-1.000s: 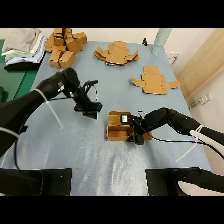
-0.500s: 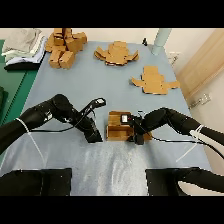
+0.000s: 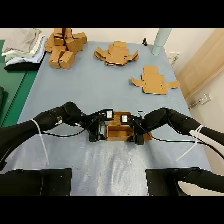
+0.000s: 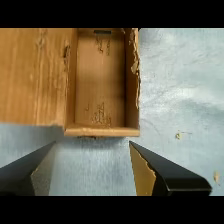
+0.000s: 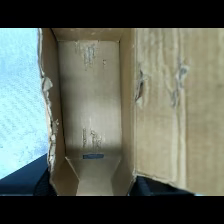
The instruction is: Fold the box.
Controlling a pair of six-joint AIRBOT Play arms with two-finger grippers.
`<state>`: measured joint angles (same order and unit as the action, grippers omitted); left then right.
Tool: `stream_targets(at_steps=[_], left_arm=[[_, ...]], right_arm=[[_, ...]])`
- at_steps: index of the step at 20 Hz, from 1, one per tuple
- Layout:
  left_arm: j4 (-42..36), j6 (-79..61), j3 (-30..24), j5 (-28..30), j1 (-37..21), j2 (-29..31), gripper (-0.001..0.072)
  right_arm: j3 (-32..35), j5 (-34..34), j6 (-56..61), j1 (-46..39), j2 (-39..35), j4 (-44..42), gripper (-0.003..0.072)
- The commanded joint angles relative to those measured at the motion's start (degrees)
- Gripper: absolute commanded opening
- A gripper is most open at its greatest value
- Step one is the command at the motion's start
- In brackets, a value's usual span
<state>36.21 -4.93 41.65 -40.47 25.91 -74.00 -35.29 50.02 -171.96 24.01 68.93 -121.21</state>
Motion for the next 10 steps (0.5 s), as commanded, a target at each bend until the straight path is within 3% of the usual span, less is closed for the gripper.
stream_targets(at_steps=[1,10], left_arm=[[-4.1,-6.0,-0.1,2.9,1.3,-2.6,0.0699],[-2.2,-6.0,-0.1,0.9,1.2,-2.8,0.0699]], right_arm=[[0.0,0.0,0.0,0.0,0.0,0.0,0.0504],[0.0,0.0,0.0,0.0,0.0,0.0,0.0504]])
